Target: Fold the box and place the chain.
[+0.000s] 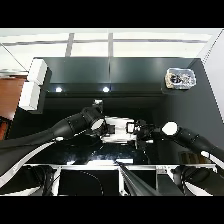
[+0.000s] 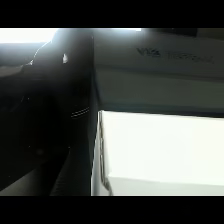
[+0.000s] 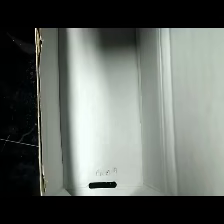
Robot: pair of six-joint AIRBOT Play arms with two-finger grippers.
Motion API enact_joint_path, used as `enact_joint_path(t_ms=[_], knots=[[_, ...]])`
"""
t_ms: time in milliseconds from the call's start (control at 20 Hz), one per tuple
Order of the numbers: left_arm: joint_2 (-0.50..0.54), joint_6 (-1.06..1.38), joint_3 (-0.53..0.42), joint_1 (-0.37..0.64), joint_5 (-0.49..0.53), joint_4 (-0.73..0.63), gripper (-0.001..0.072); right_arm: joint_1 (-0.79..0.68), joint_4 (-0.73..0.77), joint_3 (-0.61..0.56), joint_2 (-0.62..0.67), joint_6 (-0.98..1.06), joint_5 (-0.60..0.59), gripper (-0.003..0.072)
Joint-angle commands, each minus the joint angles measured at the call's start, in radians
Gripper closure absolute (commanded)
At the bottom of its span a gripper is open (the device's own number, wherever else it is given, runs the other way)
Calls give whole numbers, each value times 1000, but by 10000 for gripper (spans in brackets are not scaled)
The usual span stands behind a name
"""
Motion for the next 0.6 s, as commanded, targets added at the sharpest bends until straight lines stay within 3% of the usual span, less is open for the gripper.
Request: enact_joint_path(t_ms=[0,50,100,200,400,550], knots=[[-8,-4,1,-7,4,0,332,0,0,0,0,0,0,209],[-8,-4,1,-10,4,-1,439,0,0,0,0,0,0,210],[-8,-4,1,-15,4,-1,491,0,0,0,0,0,0,209],[-8,-4,1,-21,4,1,492,0,0,0,0,0,0,210],[-8,-4,1,-21,4,0,575,0,0,0,0,0,0,209],[-8,-4,1,-21,4,0,680,0,0,0,0,0,0,210]])
